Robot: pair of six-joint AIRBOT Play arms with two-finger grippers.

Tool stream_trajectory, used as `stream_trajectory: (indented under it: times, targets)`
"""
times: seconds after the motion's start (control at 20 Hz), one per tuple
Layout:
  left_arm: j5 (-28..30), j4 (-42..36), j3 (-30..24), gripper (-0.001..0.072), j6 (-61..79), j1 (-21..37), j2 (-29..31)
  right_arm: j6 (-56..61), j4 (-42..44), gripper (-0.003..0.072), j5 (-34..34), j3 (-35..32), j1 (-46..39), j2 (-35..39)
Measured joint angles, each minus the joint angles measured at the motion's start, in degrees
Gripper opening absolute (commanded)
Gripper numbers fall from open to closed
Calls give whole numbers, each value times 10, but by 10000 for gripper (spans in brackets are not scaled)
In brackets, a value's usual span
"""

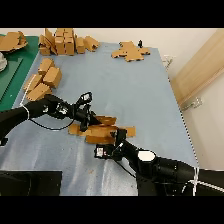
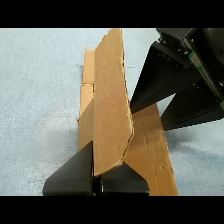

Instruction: Fold the box.

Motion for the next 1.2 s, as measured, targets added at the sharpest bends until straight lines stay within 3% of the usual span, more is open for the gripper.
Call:
stream_trajectory:
  times: [0.1,0.15,0.2,0.55,0.95,1.2]
  targets:
    - [0,0,0,11,0,0,0,5,-5,574,10,0,-6,0]
    - [0,0,0,11,0,0,0,6,-6,614,17,0,-14,0]
    - [0,0,0,11,0,0,0,7,-7,720,26,0,-24,0]
    - [0,0,0,11,0,0,0,-4,44,720,126,0,-107,6]
    - [0,0,0,11,0,0,0,-20,167,720,64,-5,-128,59]
    - [0,0,0,11,0,0,0,-98,236,720,104,-18,-175,64]
